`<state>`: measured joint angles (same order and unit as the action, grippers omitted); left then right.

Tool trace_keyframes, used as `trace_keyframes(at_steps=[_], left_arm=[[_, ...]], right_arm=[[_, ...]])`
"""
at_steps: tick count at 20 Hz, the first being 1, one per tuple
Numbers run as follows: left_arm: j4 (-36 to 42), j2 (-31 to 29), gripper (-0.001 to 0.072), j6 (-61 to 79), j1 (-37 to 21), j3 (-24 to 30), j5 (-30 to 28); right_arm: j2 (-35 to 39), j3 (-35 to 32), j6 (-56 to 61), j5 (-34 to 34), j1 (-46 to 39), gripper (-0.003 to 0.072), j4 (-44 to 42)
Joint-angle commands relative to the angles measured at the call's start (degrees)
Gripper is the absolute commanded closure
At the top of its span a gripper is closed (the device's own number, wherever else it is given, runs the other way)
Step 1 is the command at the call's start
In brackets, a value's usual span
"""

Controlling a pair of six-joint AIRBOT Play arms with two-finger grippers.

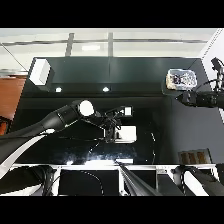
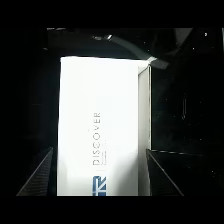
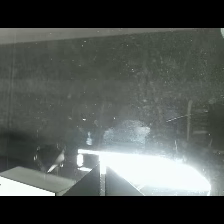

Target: Fold the box and place the chain.

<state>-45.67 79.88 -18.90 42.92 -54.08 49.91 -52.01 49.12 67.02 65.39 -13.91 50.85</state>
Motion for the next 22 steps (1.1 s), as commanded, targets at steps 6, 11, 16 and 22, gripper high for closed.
trace_keyframes(at_steps=[6, 11, 16, 22], left_arm=[[0.0, 0.0, -0.0001, -0.4, 0.0, 0.0, 0.1], [-0.4, 0.0, -0.0002, -0.9, 0.0, 0.0, 0.2], [-0.4, 0.0, -0.0001, -1.1, 0.4, 0.0, 0.0], [-0.9, 0.2, -0.0002, -1.1, 2.1, 0.0, -1.7]], right_arm=[[0.0, 0.0, 0.0, 0.0, 0.0, 0.0640, 0.0], [0.0, 0.0, 0.0, 0.0, 0.0, 0.0640, 0.0], [0.0, 0.0, 0.0, 0.0, 0.0, 0.0640, 0.0], [0.0, 0.0, 0.0, 0.1, 0.0, 0.0640, 0.0]])
